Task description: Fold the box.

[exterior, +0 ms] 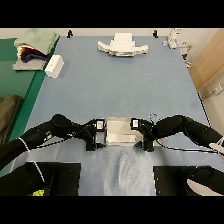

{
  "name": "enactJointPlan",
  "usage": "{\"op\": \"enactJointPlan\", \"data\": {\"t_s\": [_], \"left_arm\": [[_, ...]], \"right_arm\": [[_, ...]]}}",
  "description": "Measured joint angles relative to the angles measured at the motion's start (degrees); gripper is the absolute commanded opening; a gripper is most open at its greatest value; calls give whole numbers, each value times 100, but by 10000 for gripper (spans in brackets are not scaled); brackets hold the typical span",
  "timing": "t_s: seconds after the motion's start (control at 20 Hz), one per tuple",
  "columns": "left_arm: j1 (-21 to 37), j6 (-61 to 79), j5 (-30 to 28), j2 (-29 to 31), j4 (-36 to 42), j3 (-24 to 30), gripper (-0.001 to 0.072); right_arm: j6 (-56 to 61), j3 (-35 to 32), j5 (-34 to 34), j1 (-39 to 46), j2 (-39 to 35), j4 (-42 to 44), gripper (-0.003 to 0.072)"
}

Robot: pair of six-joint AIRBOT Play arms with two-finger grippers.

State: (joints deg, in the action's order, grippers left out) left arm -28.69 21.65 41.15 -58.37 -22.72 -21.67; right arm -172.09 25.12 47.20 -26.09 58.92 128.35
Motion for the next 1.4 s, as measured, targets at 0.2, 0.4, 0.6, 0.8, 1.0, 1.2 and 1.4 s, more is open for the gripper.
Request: {"op": "enactJointPlan", "data": {"t_s": [0.2, 0.4, 0.6, 0.8, 1.0, 1.2, 1.4], "left_arm": [[-251, 68, -129, -273, 133, -120, 675], [-387, -22, -269, -507, 125, -210, 674], [-433, -111, -367, -586, 76, -249, 674], [-470, -208, -396, -610, -22, -262, 673], [-643, -466, -525, -667, -284, -304, 674], [-765, -697, -658, -739, -407, -374, 673], [-800, -785, -750, -769, -439, -400, 440]], "right_arm": [[-11, 0, 7, 0, 0, -4, 559], [-2, 0, 2, 0, 0, 4, 559], [-2, 0, 2, 0, 0, 4, 559], [-2, 0, 2, 0, 0, 2, 560], [-2, 0, 2, 0, 0, 2, 559], [0, 0, 0, 0, 0, 2, 559], [-2, 0, -2, 0, 0, 0, 560]]}}
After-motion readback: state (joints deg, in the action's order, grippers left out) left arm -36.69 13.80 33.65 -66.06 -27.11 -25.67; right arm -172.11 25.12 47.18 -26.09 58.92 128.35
